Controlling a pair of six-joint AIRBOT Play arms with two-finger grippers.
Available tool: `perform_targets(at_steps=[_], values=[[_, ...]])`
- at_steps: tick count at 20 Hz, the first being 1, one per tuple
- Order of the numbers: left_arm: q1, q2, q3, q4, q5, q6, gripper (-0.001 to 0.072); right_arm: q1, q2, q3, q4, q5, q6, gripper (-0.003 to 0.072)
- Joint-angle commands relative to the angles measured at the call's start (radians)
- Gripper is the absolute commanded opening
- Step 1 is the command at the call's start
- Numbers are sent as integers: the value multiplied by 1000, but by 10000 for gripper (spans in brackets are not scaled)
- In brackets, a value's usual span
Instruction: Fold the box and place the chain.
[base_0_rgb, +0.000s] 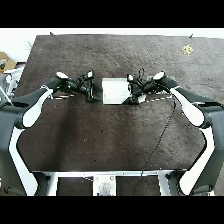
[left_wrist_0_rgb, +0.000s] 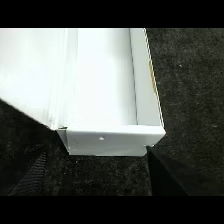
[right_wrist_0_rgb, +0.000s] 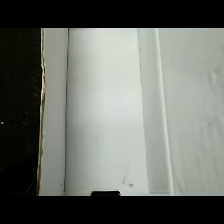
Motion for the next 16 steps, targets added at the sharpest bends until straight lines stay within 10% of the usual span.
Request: perform_targets(at_steps=[1, 16], values=[[-14, 0, 0, 3, 6, -6, 708, 0, 0, 0, 0, 0, 0, 442], [-19, 0, 0, 6, -3, -36, 708, 0, 0, 0, 0, 0, 0, 442]])
